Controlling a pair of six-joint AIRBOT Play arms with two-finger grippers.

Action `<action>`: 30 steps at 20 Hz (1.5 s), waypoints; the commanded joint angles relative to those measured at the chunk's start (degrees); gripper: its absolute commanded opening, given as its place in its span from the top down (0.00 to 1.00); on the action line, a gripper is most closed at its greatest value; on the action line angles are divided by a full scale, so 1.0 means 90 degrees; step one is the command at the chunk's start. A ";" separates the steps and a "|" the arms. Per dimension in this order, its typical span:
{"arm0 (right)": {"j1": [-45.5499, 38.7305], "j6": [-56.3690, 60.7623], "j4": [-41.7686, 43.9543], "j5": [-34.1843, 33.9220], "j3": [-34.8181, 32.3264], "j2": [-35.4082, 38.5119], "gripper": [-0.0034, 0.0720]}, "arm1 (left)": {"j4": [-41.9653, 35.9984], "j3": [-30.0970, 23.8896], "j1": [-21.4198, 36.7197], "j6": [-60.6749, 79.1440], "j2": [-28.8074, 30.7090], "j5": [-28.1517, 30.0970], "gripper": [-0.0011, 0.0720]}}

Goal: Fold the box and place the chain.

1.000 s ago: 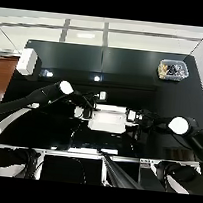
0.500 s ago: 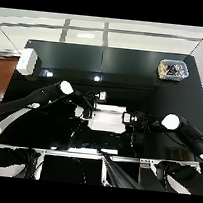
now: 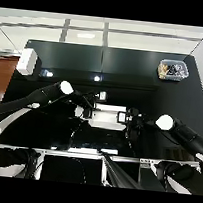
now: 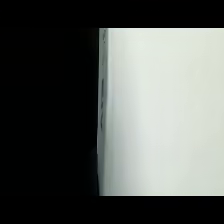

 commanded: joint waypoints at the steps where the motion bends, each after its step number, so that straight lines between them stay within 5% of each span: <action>1: -0.0151 0.0311 -0.0199 -0.0138 0.0070 0.0265 0.03 | 0.0000 0.0005 -0.0005 0.0000 -0.0005 -0.0010 0.95; 14: -0.0831 0.0211 0.0126 -0.0182 0.0194 0.0289 0.03 | -0.0002 0.0005 -0.0005 0.0000 -0.0005 -0.0036 0.95; 22: -0.0996 -0.0964 0.1192 0.0510 0.0685 -0.0746 0.03 | -0.0002 0.0005 -0.0005 0.0000 -0.0005 -0.0058 0.95; 30: -0.0996 -0.1309 0.0928 0.0695 0.0682 -0.1314 0.03 | -0.0002 0.0005 -0.0005 -0.0002 -0.0005 -0.0066 0.95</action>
